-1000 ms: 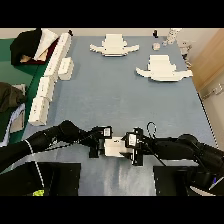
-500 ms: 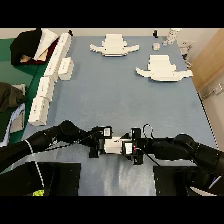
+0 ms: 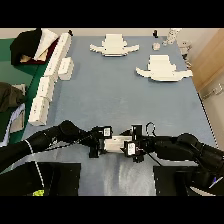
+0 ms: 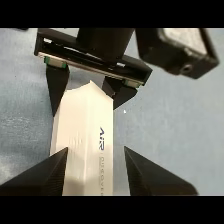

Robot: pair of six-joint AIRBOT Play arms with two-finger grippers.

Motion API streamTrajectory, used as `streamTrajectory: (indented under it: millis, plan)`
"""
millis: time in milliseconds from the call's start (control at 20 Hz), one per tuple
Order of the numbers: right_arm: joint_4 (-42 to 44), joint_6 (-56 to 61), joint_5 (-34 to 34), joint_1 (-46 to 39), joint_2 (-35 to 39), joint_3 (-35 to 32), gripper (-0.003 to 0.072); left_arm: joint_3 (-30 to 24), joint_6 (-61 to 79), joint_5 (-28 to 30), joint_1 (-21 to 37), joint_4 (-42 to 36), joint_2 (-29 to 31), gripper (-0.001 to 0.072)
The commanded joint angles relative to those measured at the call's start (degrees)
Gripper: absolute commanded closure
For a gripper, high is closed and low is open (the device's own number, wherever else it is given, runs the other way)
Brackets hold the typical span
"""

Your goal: Fold the box.

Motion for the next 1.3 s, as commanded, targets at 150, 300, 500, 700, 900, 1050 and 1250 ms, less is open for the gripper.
streamTrajectory:
  millis: [150, 300, 500, 700, 900, 1050, 1250]
  plan:
    - [-0.44, 0.00, 0.55, -0.15, 0.13, 0.61, 0.0188, -0.02, 0.02, 0.02, 0.00, 0.04, 0.00, 0.0255]
    - [-0.66, 0.07, 0.55, -0.61, -1.64, 0.61, 0.0246, -0.02, 0.02, 0.00, 0.00, 0.04, 0.00, 0.0255]
    - [-0.61, 1.16, 0.28, -0.57, -3.56, 0.61, 0.0399, -0.02, 0.02, 0.00, 0.00, 0.04, 0.00, 0.0255]
    - [0.22, 1.16, -0.70, -0.35, -3.63, 0.61, 0.0402, -0.02, 0.02, 0.00, 0.00, 0.04, 0.00, 0.0255]
    - [1.55, 1.11, -2.64, -0.35, -3.76, 0.57, 0.0402, -0.02, 0.02, 0.00, 0.00, 0.04, 0.00, 0.0255]
    - [1.97, 1.11, -3.74, -0.35, -3.74, 0.55, 0.0401, -0.02, 0.02, 0.00, 0.00, 0.04, 0.00, 0.0255]
    - [2.05, 1.09, -4.09, -0.35, -3.37, 0.61, 0.0301, -0.02, 0.02, 0.00, 0.00, 0.04, 0.00, 0.0255]
